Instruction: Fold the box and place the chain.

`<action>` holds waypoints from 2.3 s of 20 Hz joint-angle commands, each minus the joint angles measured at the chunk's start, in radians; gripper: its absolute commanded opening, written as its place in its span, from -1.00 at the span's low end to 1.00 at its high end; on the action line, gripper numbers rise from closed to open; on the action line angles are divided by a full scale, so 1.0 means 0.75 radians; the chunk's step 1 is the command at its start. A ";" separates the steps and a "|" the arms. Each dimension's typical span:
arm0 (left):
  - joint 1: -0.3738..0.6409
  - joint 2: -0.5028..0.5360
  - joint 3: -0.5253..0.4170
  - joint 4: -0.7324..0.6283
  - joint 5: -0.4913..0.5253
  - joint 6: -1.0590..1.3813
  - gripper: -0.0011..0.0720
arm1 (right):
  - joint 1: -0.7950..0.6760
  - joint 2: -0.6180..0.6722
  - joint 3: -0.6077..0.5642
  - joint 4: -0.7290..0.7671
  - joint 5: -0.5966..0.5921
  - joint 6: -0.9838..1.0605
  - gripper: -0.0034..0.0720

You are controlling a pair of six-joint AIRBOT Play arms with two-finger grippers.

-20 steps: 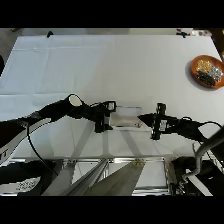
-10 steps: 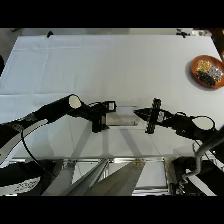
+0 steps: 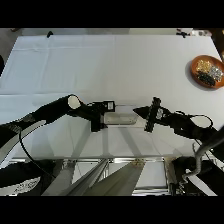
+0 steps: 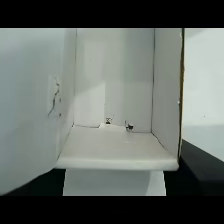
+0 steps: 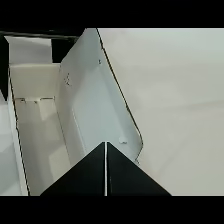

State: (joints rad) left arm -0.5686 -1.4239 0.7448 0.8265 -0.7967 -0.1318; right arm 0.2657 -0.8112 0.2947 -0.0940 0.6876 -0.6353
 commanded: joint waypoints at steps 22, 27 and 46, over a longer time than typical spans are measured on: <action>-0.001 0.030 0.002 -0.008 0.027 -0.010 -0.56 | 0.002 -0.384 0.086 0.534 0.105 -0.450 -0.89; -0.001 -0.018 0.002 -0.008 0.051 -0.010 -0.61 | 0.002 -0.404 0.107 0.539 0.102 -0.466 -0.89; -0.001 -0.033 0.002 -0.005 0.060 -0.010 -0.60 | 0.000 -0.535 0.117 0.572 0.107 -0.415 -0.89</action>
State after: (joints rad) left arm -0.5686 -1.4479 0.7471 0.8227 -0.7521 -0.1387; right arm 0.2657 -1.2518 0.3817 0.3340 0.7410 -0.9470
